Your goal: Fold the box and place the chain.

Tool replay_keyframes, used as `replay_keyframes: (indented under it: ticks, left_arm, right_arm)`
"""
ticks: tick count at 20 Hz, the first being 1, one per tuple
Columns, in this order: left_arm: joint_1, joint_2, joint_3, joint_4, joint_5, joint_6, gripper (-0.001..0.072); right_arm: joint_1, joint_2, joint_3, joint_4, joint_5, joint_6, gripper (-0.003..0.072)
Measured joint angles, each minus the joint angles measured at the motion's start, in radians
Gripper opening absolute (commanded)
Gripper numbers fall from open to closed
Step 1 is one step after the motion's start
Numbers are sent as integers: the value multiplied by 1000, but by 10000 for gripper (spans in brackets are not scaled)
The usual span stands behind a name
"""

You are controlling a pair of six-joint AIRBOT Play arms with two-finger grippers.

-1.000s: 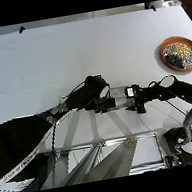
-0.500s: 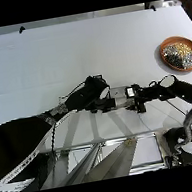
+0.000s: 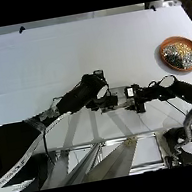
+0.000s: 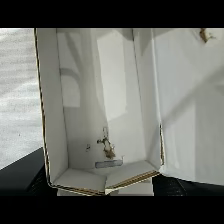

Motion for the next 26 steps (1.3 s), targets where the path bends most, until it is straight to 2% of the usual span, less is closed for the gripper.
replay_keyframes:
  ticks: [4,9,11,14,15,17,21,26]
  left_arm:
    - [0,85,0,0,-25,217,506]
    - [0,268,-17,14,-33,573,506]
    - [0,350,-56,24,-28,700,506]
    - [7,465,-174,22,10,866,508]
    - [14,500,-230,7,40,937,532]
    - [33,546,-344,-50,121,1107,693]
    - [91,554,-529,-252,318,1520,691]
    - [188,442,-607,-461,419,1829,699]
  right_arm:
    - [0,0,0,0,0,0,469]
    - [0,0,0,0,1,0,469]
    - [0,0,0,0,1,-1,469]
    - [0,0,0,0,1,-1,469]
    - [0,0,0,0,1,-1,469]
    - [0,0,0,-1,2,-1,469]
    - [0,0,0,0,2,-1,469]
    - [0,0,0,-1,1,-1,469]
